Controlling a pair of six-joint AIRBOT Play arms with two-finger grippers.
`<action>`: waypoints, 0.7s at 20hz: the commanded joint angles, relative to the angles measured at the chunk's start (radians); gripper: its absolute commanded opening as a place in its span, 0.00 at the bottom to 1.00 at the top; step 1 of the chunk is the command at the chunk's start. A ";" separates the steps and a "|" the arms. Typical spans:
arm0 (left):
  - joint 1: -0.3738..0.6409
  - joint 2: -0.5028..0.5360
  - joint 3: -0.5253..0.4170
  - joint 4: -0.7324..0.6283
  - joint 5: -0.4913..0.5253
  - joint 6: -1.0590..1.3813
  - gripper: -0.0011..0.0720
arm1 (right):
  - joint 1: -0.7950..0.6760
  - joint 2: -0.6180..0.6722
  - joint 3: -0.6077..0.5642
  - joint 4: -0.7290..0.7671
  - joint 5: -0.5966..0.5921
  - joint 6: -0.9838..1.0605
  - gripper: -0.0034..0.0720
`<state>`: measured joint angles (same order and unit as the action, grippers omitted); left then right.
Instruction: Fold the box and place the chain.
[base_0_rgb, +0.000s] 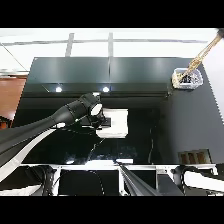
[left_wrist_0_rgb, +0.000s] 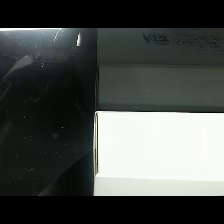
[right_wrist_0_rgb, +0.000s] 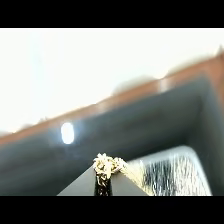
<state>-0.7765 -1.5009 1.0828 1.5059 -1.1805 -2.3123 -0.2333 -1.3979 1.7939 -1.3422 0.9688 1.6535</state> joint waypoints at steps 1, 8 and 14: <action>0.000 0.000 0.000 0.000 0.000 0.000 0.05 | 0.000 0.122 0.001 0.039 -0.073 -0.055 0.06; 0.000 0.000 0.001 0.000 -0.003 0.001 0.05 | 0.000 0.282 0.001 0.213 0.019 -0.148 0.06; 0.000 0.000 0.000 0.000 -0.006 0.000 0.05 | 0.000 0.374 0.001 0.490 0.072 -0.224 0.06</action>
<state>-0.7765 -1.5009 1.0828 1.5059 -1.1854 -2.3123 -0.2337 -1.0634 1.7943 -1.0115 0.9958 1.4761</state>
